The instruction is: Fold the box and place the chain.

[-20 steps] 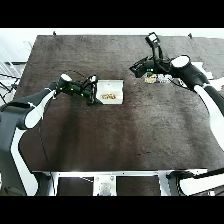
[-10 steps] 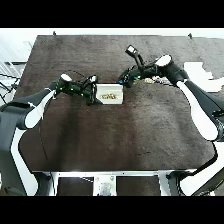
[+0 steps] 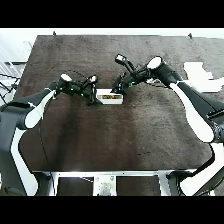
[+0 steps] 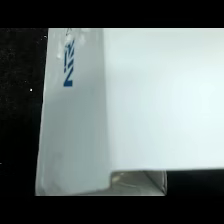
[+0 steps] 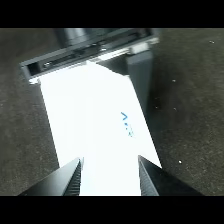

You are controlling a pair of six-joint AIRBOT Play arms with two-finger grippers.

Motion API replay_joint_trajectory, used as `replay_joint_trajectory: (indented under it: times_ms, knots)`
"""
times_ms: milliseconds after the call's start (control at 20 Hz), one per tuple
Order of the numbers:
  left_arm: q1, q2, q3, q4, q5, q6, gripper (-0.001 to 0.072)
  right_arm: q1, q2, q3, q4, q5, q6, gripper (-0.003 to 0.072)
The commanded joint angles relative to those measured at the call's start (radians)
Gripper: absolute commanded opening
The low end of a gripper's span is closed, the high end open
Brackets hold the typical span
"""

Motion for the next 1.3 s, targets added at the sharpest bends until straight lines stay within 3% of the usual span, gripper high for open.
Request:
replay_joint_trajectory:
  times_ms: [0,600,800,1250]
  knots:
    - [0.001,0.001,0.001,0.0,0.0,0.0,0.049,0.01,-0.002,0.001,-0.017,0.005,-0.014,0.0417]
    - [0.001,0.001,0.001,0.0,0.0,0.0,0.0491,0.01,-0.028,0.002,-0.016,-0.058,-0.06,0.0417]
    - [0.001,0.001,0.001,0.0,0.0,0.0,0.0491,0.013,-0.014,0.008,0.004,0.018,-0.119,0.0418]
    - [0.001,0.001,0.001,0.0,0.0,0.0,0.049,0.024,-0.031,-0.003,0.002,0.019,-0.171,0.0413]
